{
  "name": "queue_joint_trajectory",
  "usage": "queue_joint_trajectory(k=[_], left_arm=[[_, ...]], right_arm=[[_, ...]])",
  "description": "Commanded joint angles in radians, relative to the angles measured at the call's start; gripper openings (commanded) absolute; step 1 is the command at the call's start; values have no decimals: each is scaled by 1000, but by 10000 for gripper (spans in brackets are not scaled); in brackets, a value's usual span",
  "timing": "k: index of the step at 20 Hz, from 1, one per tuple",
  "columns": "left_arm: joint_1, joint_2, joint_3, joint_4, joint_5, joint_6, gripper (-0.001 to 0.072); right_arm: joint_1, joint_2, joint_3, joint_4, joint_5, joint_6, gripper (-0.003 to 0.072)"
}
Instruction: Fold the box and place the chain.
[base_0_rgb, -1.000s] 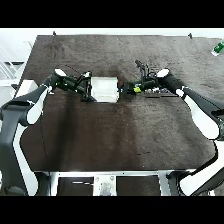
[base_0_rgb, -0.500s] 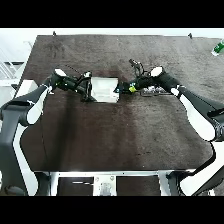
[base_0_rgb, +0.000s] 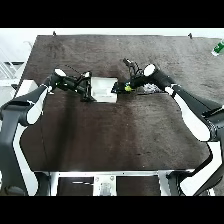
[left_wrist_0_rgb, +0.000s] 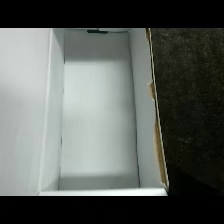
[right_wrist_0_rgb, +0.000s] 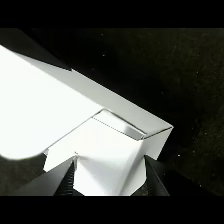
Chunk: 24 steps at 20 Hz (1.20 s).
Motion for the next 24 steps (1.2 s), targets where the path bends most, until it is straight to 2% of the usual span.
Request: queue_joint_trajectory(k=[1,6,13,16,24], left_arm=[[-1,0,1,-1,0,-2,510],[-1,0,1,-1,0,-2,510],[-1,0,1,-1,3,-5,510],[-1,0,1,-1,5,-5,510],[-1,0,1,-1,5,-5,510]], right_arm=[[18,-23,22,-58,2,71,505],[52,-50,80,-173,18,153,505],[92,-118,203,-352,125,306,504],[106,-118,259,-496,204,408,505],[129,-125,308,-512,209,520,504]])
